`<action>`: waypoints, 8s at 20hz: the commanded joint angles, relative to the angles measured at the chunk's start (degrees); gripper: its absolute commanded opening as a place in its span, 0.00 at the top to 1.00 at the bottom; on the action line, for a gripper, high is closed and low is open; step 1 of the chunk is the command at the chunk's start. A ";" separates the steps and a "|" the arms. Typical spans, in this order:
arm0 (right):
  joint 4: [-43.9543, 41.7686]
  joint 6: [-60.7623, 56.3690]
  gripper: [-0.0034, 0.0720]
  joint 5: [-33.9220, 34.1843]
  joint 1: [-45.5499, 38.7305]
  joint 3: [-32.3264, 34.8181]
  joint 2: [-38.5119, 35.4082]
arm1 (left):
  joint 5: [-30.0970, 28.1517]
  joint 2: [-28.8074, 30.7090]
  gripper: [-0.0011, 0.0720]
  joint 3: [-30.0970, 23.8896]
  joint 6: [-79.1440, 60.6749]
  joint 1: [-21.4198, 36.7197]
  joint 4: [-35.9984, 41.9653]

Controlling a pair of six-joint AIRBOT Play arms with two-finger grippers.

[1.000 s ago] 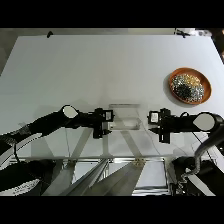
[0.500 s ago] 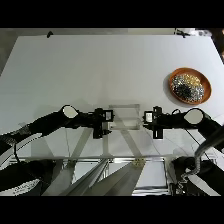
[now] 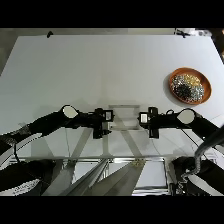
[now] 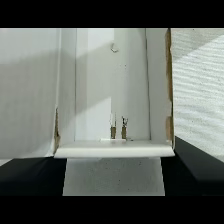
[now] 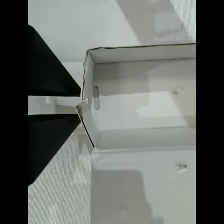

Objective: Fold the box and place the chain.

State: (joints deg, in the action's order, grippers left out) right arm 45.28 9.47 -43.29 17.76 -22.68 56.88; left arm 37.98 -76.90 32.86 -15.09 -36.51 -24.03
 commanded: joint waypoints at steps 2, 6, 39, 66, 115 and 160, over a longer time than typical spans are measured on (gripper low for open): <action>-3.72 0.09 0.82 1.97 1.81 0.00 0.28 | -0.02 -0.04 0.89 0.07 -0.02 -0.02 0.00; -3.72 0.11 0.82 5.57 6.25 0.00 0.28 | -0.02 -0.04 0.89 0.07 -0.02 -0.02 0.00; 18.78 -84.00 0.93 -19.76 -29.38 -0.15 -12.85 | -0.02 -0.04 0.89 0.07 -0.02 -0.02 0.00; -12.48 -63.43 0.56 -21.14 -14.84 -4.66 1.09 | 0.00 -0.04 0.89 0.07 -0.02 -0.02 0.00; 33.24 -122.51 0.44 -4.98 19.45 -16.31 12.76 | 0.00 -0.04 0.89 0.07 -0.02 -0.02 0.00; 46.25 -126.51 0.60 -16.04 23.04 -24.28 18.43 | 0.09 -0.04 0.89 0.07 -0.02 -0.02 0.00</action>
State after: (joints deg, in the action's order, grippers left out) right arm 91.44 -117.01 -58.30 40.45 -46.81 74.46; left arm 38.09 -76.93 32.88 -15.14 -36.51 -23.99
